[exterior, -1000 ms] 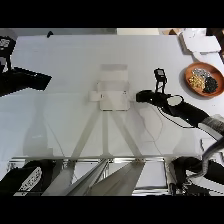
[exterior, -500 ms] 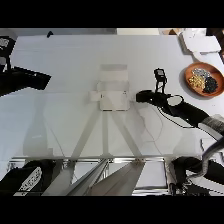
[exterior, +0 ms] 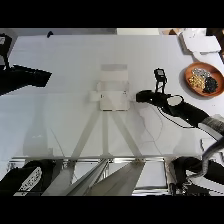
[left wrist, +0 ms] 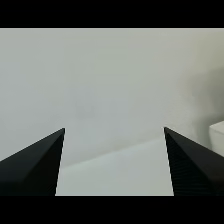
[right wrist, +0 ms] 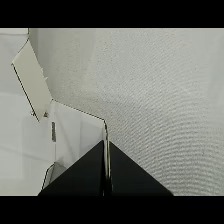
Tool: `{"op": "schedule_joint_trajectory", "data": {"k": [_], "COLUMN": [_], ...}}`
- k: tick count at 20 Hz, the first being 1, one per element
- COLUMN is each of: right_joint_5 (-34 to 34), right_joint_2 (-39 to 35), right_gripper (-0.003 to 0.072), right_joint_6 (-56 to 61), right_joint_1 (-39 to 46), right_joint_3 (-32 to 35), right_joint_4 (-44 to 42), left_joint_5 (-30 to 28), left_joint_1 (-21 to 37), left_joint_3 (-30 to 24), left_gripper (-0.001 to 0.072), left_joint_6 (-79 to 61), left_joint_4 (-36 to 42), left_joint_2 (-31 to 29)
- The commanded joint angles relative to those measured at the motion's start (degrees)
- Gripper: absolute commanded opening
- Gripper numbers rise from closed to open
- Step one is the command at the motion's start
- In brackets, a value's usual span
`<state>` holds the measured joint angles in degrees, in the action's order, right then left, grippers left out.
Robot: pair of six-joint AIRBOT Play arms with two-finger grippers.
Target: Fold the box and place the chain.
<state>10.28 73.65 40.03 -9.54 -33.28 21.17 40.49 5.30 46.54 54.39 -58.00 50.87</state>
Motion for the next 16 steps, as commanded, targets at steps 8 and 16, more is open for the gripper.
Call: {"op": "schedule_joint_trajectory", "data": {"k": [8, 16], "right_joint_5": [0.0, 0.0], "right_joint_2": [0.0, 0.0], "right_gripper": [0.0015, 0.0015], "right_joint_6": [0.0, 0.0], "right_joint_1": [0.0, 0.0], "right_joint_3": [0.0, 0.0], "right_joint_4": [0.0, 0.0], "left_joint_5": [-0.2, 24.5], "left_joint_1": [0.0, -2.4], "left_joint_3": [0.0, 20.9], "left_gripper": [0.0437, 0.0694], "left_joint_6": [4.5, -12.1], "left_joint_4": [10.4, 24.4], "left_joint_2": [2.5, 30.0]}}
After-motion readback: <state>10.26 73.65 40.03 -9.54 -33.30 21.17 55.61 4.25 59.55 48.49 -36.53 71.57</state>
